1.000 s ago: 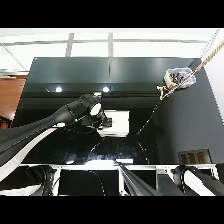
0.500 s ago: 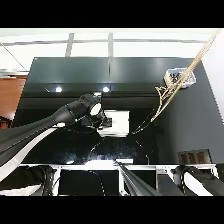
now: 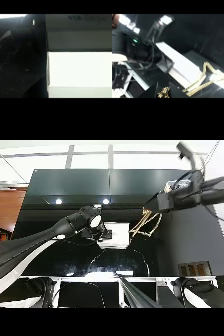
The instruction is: Fold the box and place the chain.
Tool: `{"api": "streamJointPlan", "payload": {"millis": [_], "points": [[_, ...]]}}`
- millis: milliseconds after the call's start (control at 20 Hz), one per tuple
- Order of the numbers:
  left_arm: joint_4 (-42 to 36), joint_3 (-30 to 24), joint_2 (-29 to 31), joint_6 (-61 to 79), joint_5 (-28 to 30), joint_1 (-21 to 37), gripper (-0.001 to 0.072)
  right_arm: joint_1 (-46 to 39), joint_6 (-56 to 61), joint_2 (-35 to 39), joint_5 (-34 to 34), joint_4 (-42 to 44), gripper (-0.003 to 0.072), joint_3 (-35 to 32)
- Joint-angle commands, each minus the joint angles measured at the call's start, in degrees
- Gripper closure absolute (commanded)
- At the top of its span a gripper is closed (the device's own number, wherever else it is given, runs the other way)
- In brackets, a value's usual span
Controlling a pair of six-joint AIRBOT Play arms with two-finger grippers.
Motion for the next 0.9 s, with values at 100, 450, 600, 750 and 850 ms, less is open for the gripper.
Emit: {"api": "streamJointPlan", "payload": {"millis": [100, 450, 600, 750, 850], "points": [[0.0, 0.0, 0.0, 0.0, 0.1, 0.0, 0.0677, 0.9, -0.3, -0.2, -3.8, 6.7, 0.0676, -9.8], [0.0, 0.0, 0.0, 0.0, 0.1, 0.0, 0.0677, 10.0, -0.4, -4.5, -13.2, 10.7, 0.0673, -11.9], [0.0, 0.0, 0.0, 0.0, 0.1, 0.0, 0.0677, 12.9, -0.4, -7.2, -16.7, 9.0, 0.0673, -11.9], [0.0, 0.0, 0.0, 0.0, 0.1, 0.0, 0.0677, 13.6, -0.2, -8.7, -18.5, 7.2, 0.0615, -12.6], [0.0, 0.0, 0.0, 0.0, 0.1, 0.0, 0.0677, 13.1, -0.2, -8.9, -16.8, 6.5, 0.0195, -12.5]]}}
